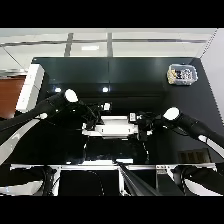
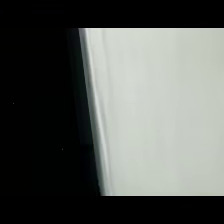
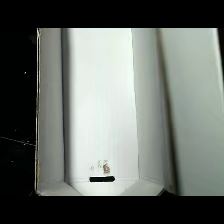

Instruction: Fold the box and place the chain.

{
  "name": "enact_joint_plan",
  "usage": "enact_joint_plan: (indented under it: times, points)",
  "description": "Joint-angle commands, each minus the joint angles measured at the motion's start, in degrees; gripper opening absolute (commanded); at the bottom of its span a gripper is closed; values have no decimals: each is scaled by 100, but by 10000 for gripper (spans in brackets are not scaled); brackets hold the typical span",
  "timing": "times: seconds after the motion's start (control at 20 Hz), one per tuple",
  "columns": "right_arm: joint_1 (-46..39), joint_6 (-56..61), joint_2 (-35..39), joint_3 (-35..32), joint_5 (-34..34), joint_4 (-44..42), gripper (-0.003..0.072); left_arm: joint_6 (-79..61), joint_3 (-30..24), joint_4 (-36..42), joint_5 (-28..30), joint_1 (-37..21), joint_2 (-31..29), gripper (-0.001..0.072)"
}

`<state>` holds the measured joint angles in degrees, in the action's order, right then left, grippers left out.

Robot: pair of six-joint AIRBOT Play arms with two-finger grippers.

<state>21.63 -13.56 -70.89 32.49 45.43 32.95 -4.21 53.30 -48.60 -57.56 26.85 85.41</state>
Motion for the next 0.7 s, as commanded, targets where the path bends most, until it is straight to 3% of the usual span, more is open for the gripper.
enact_joint_plan:
  times: [0.0,0.65]
  points:
    - [4,-101,-175,-2,-17,-13,702,-2,4,2,42,0,4,23]
    - [129,87,-271,4,-299,103,702,-2,4,2,37,0,4,22]
